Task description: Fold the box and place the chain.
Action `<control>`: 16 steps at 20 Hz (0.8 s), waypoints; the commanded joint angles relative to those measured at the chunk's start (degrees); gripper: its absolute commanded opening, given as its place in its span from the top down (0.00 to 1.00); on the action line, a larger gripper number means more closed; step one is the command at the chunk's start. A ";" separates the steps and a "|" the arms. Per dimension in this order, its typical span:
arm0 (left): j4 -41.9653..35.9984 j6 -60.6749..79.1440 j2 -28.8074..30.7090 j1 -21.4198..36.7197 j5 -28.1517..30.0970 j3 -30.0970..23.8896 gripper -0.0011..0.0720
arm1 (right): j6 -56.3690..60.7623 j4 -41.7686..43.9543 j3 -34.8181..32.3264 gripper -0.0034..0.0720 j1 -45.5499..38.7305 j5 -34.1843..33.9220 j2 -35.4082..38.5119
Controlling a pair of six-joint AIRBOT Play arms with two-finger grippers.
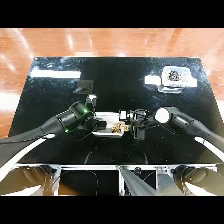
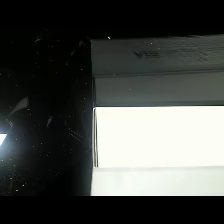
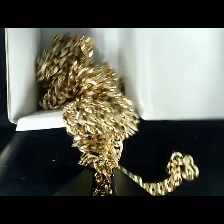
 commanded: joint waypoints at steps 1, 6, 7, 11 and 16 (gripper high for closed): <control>0.00 0.02 0.04 0.00 0.02 0.00 0.95 | 8.26 0.17 0.07 0.91 0.02 3.89 5.31; 0.00 0.02 0.04 0.00 0.02 0.00 0.95 | 14.97 2.45 2.32 0.91 0.04 7.74 14.86; 0.00 0.02 0.04 0.00 0.02 0.00 0.95 | 15.13 4.74 3.37 0.91 0.02 8.04 15.89; 0.00 0.02 0.04 0.00 0.02 0.00 0.95 | 15.08 14.58 9.38 0.91 1.07 8.74 16.48; -0.02 0.02 0.04 0.00 0.00 0.00 0.95 | 15.10 16.65 14.10 0.91 5.27 4.81 16.46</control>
